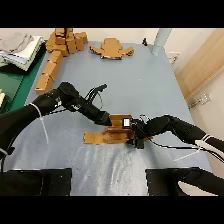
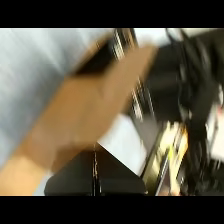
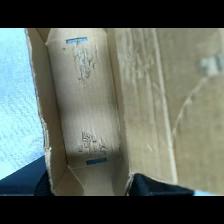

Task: Fold the box.

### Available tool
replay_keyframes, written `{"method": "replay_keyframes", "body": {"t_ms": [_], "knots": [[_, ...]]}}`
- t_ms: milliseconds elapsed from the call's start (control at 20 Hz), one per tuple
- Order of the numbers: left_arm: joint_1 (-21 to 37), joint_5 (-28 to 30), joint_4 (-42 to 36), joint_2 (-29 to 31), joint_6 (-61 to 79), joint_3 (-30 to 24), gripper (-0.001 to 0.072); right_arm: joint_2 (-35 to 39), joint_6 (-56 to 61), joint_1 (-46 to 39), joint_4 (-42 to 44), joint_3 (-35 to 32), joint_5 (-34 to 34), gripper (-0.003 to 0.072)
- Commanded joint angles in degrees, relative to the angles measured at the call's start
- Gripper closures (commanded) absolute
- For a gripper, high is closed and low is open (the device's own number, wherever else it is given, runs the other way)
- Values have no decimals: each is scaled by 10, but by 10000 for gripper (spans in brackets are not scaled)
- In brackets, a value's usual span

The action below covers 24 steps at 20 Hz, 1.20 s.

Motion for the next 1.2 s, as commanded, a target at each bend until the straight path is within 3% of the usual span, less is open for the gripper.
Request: {"method": "replay_keyframes", "body": {"t_ms": [0, 250, 850, 1000, 1150], "knots": [[-12, 96, -28, -42, -38, 13, 697, 0, 0, 0, 0, 0, 0, 202], [-13, 115, -4, -95, -61, 15, 698, 0, 0, 0, 0, 0, 0, 202], [-13, 128, 10, -117, -49, 15, 697, 0, 0, 0, 0, 0, 0, 202], [0, 115, -30, -94, 10, 16, 698, 0, 0, 0, 0, 0, 0, 202], [15, 103, -22, -30, 53, 3, 699, 0, 0, 0, 0, 0, 0, 202]]}}
